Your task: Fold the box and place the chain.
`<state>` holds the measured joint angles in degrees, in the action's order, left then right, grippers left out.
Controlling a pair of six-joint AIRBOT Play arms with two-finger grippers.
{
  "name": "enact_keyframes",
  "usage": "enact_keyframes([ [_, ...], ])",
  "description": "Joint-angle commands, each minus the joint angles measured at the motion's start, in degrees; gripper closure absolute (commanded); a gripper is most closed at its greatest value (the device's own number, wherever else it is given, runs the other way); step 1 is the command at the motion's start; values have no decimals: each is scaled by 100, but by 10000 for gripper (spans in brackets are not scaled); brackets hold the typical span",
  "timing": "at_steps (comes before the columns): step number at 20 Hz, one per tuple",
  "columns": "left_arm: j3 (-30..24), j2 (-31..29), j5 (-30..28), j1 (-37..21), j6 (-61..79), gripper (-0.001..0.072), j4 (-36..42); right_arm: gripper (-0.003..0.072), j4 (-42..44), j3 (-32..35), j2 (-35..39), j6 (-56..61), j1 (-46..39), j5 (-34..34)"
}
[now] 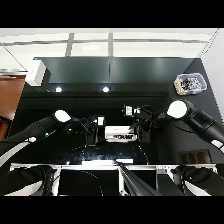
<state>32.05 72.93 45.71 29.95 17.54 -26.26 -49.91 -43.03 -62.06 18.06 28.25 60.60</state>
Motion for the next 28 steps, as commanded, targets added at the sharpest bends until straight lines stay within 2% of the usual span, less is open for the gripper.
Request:
enact_keyframes([
  [1, 2, 4, 0, 0, 2, 241, -2, 537, -4, 85, -4, 15, 9, 24],
  [3, 2, 4, 0, 0, 2, 241, -2, 536, 15, 175, -4, 15, 7, 44],
  [5, 2, 4, 0, 0, 2, 241, -2, 417, 35, 177, -2, 15, 7, 13],
  [21, 2, 4, 2, 0, 2, 241, -2, 418, 24, 177, 90, 17, 7, 190],
  [28, 2, 4, 0, 0, 2, 241, -2, 418, 0, 282, 22, 17, 9, 37],
])
